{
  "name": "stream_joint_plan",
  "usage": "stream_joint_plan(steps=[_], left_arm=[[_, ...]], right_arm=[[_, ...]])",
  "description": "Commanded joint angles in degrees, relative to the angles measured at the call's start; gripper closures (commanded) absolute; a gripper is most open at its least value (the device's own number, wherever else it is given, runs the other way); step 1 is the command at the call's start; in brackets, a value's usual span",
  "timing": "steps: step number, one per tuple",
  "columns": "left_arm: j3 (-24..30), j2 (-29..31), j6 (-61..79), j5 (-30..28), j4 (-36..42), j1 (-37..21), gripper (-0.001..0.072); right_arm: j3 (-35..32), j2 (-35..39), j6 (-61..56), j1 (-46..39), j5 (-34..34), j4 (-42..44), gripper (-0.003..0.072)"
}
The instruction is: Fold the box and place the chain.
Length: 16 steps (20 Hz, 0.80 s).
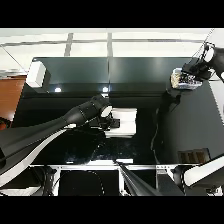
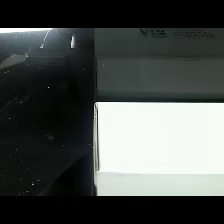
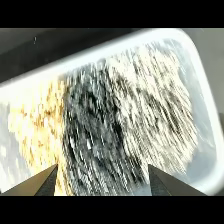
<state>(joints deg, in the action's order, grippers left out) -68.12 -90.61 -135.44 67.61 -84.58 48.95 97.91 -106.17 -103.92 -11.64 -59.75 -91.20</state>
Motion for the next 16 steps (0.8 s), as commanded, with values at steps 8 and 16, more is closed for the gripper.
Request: stream_joint_plan(steps=[8, 16], left_arm=[[0.0, 0.0, 0.0, 0.2, 0.0, 0.0, 0.0681], [0.0, 0.0, 0.0, 0.6, 0.0, 0.0, 0.0681]], right_arm=[[7.1, -7.4, 0.1, -0.7, -4.7, 4.6, 0.0069], [7.1, -7.2, 0.1, -0.7, -5.6, 4.1, 0.0672]])
